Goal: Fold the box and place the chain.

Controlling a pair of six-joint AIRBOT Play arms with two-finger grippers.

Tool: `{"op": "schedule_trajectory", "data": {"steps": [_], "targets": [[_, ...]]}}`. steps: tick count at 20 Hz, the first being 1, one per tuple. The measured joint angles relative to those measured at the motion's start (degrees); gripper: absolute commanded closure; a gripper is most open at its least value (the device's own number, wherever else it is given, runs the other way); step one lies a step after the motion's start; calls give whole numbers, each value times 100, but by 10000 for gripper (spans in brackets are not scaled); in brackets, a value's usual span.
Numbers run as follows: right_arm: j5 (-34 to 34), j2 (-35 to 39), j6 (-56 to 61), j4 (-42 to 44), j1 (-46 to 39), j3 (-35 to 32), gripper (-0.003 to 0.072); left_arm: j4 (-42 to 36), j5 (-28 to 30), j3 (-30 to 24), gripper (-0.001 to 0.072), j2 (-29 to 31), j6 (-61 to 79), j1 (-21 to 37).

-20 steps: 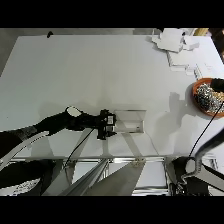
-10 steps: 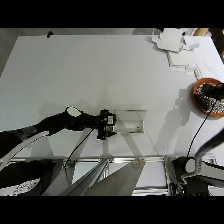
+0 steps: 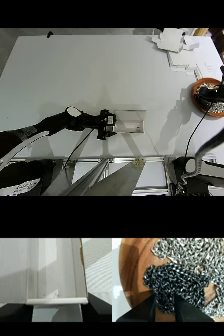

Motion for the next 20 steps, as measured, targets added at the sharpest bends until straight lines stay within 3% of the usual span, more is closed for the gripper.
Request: {"op": "schedule_trajectory", "data": {"steps": [3, 7, 9, 14, 20], "targets": [[35, -15, -2, -48, 0, 0, 576, 0, 0, 0, 434, 0, 0, 0], [63, -57, -4, -72, 0, 2, 580, 2, 0, 0, 434, 0, 0, 0], [116, -85, -11, -83, 0, 2, 667, 2, 0, 0, 434, 0, 0, 0], [310, 170, -203, -70, 74, 0, 667, 2, 0, 0, 434, 0, 0, 0], [817, 1622, -286, 149, 616, 0, 667, 2, 0, 0, 434, 0, 0, 0]]}}
